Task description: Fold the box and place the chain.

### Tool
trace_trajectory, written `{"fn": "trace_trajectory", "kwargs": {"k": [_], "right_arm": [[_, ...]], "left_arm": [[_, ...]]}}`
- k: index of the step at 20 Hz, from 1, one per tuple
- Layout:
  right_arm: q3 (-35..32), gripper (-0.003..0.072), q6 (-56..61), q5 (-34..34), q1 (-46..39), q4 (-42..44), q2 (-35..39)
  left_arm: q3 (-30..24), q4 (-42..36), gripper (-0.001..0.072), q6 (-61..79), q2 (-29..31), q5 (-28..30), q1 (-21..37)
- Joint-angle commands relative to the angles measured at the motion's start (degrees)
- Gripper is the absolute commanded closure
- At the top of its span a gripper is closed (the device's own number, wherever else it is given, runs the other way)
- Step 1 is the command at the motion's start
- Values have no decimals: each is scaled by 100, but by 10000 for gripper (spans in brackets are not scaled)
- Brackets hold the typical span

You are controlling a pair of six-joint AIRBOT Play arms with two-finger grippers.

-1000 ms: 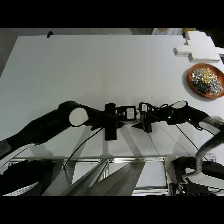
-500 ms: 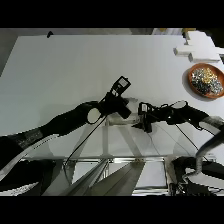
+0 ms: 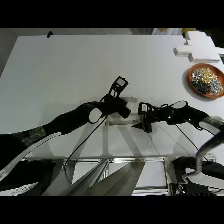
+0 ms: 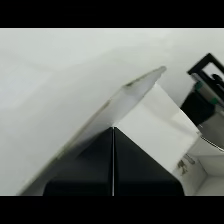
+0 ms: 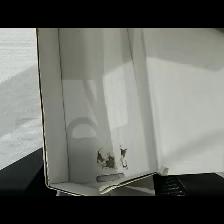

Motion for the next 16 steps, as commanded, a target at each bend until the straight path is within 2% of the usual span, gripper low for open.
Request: {"fn": "trace_trajectory", "kwargs": {"k": [1, 4, 6, 7, 11, 16], "right_arm": [[2, 273, 0, 0, 4, 0, 4], [2, 273, 0, 0, 4, 2, 4], [2, 273, 0, 0, 4, 0, 4], [2, 273, 0, 0, 4, 0, 4], [2, 273, 0, 0, 2, 2, 4], [2, 273, 0, 0, 4, 2, 4]], "left_arm": [[2, 879, 705, 136, 673, -1088, 26], [2, 1554, 704, 131, 1163, -2354, 26], [-37, 1779, 704, 140, 1137, -3152, 26], [-140, 1875, 704, 140, 1115, -3294, 31], [-612, 1967, 704, 160, 1095, -2826, 149], [-684, 1980, 697, 164, 1147, -3093, 629]]}}
